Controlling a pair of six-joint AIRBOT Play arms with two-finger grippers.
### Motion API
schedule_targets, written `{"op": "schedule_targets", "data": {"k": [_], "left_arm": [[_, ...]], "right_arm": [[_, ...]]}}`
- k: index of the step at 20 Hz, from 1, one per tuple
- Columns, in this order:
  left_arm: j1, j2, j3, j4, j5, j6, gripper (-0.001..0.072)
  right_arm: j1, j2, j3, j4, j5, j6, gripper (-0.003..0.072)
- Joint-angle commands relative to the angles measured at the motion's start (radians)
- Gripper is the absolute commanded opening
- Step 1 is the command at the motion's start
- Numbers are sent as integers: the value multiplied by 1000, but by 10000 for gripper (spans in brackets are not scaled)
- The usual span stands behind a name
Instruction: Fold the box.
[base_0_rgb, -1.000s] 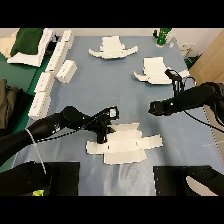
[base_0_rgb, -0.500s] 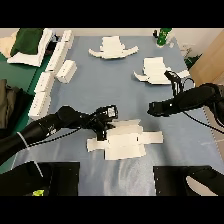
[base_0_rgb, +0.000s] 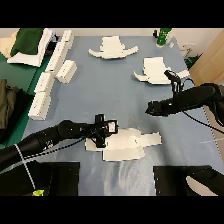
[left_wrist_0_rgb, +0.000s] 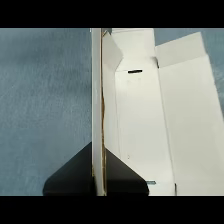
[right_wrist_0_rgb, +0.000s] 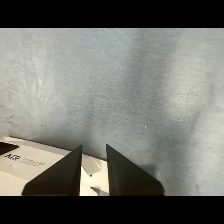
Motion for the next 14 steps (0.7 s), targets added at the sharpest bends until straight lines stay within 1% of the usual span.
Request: {"op": "schedule_targets", "data": {"k": [1,6,11,12,13,14], "left_arm": [[-53,3,-40,-4,101,-7,12],[-56,5,-39,-4,64,-40,13],[-56,43,-39,-3,-81,-92,13],[-55,59,-39,-3,-78,-92,13],[-52,76,-39,-3,-54,-92,13],[-48,93,-38,-3,-4,-90,13]], "right_arm": [[1,0,0,10,3,0,223],[1,0,0,15,2,0,222],[1,0,0,14,-2,0,223],[1,0,0,14,-2,0,223],[1,0,0,14,-2,0,223],[1,0,0,14,-1,0,223]]}}
